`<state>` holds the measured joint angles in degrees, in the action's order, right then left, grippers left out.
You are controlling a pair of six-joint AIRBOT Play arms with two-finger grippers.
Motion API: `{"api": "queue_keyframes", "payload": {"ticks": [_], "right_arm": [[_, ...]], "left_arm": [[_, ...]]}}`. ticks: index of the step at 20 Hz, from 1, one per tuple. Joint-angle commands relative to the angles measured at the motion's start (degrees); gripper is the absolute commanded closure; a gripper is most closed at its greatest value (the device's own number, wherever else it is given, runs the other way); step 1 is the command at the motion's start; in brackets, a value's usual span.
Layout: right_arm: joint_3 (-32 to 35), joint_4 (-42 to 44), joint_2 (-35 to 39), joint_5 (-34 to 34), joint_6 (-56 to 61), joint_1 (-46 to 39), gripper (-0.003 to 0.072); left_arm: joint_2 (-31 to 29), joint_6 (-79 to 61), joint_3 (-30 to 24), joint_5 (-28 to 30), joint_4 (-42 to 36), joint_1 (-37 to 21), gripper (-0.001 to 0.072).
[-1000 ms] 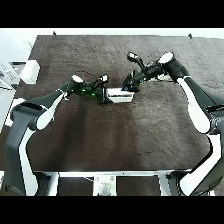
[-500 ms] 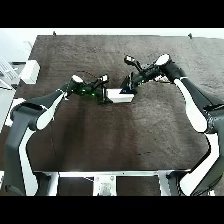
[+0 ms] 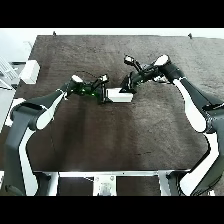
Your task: Fold the box and place the chain.
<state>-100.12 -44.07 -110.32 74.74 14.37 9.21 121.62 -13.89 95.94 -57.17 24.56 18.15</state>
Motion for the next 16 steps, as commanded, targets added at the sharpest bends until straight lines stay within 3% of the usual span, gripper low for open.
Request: {"api": "queue_keyframes", "payload": {"ticks": [1, 16], "right_arm": [[-0.04, 0.15, 0.04, -1.22, 0.02, 0.00, 0.0234], [-0.02, -0.55, 0.44, -2.43, 3.39, 0.17, 0.0247]], "left_arm": [[-0.04, -0.09, 0.02, -0.07, 0.02, 0.02, 0.0361], [-0.04, -0.09, 0.02, -0.07, 0.02, 0.02, 0.0361]]}}
